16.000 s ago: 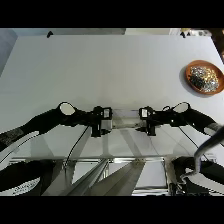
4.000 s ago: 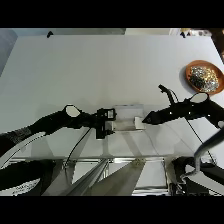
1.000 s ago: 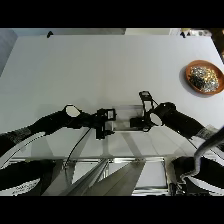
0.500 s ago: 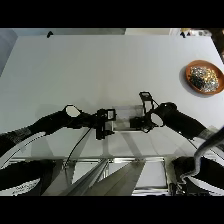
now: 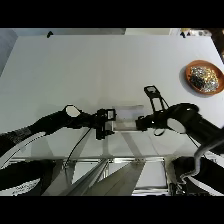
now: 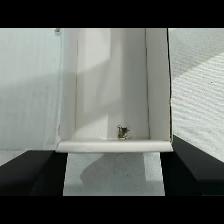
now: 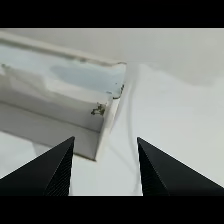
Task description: Fold the box and place the chain.
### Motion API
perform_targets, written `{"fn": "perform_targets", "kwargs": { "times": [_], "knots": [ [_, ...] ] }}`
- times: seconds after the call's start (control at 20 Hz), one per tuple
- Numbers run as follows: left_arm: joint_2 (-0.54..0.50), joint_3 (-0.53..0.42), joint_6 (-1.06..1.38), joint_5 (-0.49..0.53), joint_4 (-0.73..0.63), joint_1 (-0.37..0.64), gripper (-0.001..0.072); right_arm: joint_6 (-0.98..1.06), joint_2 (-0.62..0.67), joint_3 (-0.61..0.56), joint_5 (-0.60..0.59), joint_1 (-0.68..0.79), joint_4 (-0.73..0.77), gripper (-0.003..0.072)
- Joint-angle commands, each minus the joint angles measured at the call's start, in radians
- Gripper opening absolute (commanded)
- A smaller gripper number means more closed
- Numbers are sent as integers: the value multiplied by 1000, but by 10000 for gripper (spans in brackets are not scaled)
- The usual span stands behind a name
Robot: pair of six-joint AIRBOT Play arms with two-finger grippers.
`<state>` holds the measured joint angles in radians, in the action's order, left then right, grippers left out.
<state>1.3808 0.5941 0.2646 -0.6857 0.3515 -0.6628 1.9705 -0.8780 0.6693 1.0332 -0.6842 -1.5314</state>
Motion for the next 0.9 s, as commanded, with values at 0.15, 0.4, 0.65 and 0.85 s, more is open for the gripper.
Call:
{"fn": "perform_targets", "kwargs": {
  "times": [0.15,0.4,0.65,0.85],
  "knots": [
    [0,0,0,0,0,0,312,-245,111,190,159,206,-46,439],
    [0,0,0,0,0,0,312,-428,65,331,114,652,-46,398],
    [0,0,0,1,0,0,312,-435,-204,424,80,967,-20,399],
    [0,0,0,0,0,0,312,-435,-452,620,138,1069,-21,376]
  ]
}}
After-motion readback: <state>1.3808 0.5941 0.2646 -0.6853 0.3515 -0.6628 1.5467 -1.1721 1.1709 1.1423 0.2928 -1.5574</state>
